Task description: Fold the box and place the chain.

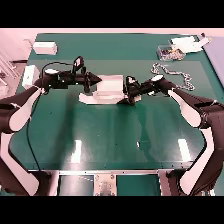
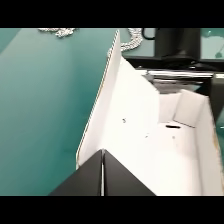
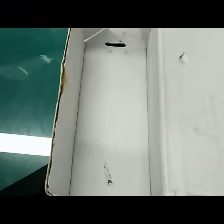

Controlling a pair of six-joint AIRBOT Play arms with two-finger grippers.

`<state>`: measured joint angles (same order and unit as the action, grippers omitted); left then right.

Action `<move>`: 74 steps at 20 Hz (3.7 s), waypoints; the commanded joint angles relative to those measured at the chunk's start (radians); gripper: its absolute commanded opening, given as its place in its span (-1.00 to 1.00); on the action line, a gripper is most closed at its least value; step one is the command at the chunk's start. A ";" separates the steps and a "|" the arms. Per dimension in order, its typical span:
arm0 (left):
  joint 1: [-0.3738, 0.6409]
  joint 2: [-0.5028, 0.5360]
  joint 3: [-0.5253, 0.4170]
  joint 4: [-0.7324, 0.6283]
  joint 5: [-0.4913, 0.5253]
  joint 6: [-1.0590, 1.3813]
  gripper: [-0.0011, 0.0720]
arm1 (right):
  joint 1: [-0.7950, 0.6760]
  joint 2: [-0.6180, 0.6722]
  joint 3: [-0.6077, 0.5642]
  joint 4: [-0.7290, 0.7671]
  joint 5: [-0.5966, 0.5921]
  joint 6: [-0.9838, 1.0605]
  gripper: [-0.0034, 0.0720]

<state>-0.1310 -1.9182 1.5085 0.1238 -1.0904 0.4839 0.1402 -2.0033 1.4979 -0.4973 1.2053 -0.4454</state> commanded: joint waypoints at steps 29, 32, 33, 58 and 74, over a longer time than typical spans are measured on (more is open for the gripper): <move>0.091 0.087 0.143 0.313 -0.317 -0.221 -0.65 | 0.001 0.000 0.000 -0.001 0.000 0.000 0.64; 0.082 0.086 0.133 0.481 -0.332 -0.294 0.07 | 0.001 0.000 0.000 -0.001 0.001 0.000 0.64; 0.074 0.085 0.127 0.518 -0.331 -0.294 0.06 | 0.001 0.000 0.000 -0.001 0.001 0.000 0.64; -0.001 0.079 -0.096 0.523 0.021 -0.327 0.85 | 0.001 0.000 0.000 -0.001 0.001 0.000 0.64; -0.001 0.079 -0.096 0.492 -0.043 -0.281 0.64 | 0.001 0.000 0.000 -0.001 0.000 0.000 0.64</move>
<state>-0.1326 -1.8385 1.4128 0.6292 -1.1305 0.1932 0.1406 -2.0033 1.4979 -0.4980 1.2057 -0.4458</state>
